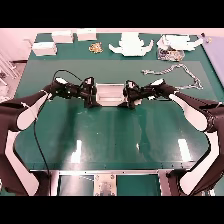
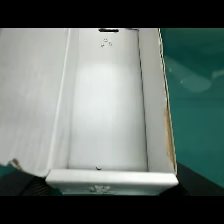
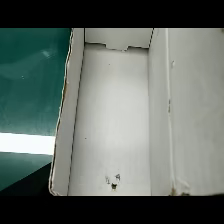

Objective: Fold the box and place the chain.

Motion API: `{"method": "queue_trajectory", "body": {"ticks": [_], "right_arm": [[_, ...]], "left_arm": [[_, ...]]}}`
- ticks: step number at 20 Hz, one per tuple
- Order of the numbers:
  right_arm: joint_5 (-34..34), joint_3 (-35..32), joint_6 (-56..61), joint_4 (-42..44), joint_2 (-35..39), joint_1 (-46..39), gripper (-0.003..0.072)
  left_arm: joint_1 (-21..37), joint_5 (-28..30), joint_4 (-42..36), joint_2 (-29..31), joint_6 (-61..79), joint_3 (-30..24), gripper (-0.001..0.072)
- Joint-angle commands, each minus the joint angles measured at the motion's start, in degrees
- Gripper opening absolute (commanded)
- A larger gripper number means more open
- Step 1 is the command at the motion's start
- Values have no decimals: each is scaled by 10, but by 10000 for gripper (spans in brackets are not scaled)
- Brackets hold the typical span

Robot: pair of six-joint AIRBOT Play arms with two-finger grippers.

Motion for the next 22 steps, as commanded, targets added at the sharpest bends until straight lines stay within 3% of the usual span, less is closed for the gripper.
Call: {"method": "queue_trajectory", "body": {"ticks": [1, 22], "right_arm": [[1, 0, 0, 0, 0, 1, 583], [1, 0, 0, 0, 0, 1, 583]], "left_arm": [[-1, -5, -12, -3, -2, 0, 720], [-1, 12, -6, -4, 57, 2, 720]]}}
